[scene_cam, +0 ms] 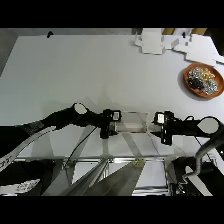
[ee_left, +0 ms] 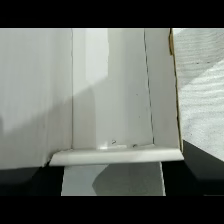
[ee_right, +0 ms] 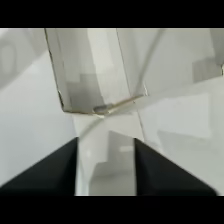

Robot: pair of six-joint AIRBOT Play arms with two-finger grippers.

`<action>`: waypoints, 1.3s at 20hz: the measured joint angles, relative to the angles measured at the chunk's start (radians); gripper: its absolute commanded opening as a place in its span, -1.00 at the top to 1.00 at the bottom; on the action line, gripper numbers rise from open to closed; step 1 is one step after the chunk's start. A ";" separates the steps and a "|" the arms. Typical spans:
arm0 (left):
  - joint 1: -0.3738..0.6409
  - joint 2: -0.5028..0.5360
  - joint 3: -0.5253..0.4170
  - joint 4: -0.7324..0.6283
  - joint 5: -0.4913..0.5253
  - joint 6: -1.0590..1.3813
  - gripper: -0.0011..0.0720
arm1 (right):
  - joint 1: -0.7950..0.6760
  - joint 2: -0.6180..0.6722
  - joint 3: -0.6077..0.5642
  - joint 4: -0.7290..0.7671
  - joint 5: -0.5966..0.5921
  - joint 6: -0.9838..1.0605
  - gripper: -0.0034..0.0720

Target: Fold the box and place the chain.

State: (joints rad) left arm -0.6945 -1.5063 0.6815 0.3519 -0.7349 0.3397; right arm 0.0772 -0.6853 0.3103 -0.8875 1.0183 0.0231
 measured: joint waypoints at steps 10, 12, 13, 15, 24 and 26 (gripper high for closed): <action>0.000 0.000 0.000 0.000 -0.001 0.000 0.22 | 0.108 0.021 0.000 0.312 -0.085 0.003 0.86; 0.000 0.000 0.000 0.000 -0.002 0.000 0.22 | 0.127 -0.016 0.000 0.388 -0.195 0.003 0.86; 0.000 0.000 0.000 0.000 -0.002 0.000 0.22 | 0.134 -0.043 0.000 0.419 -0.249 0.007 0.86; 0.000 0.000 0.000 0.000 -0.002 0.000 0.22 | 0.141 -0.113 0.000 0.471 -0.348 0.031 0.86; 0.000 0.000 0.000 -0.001 -0.003 -0.001 0.22 | 0.149 -0.280 0.029 0.483 -0.419 0.131 0.86; 0.000 0.000 0.000 0.000 -0.002 0.000 0.22 | 0.149 -0.246 0.074 0.404 -0.381 0.203 0.86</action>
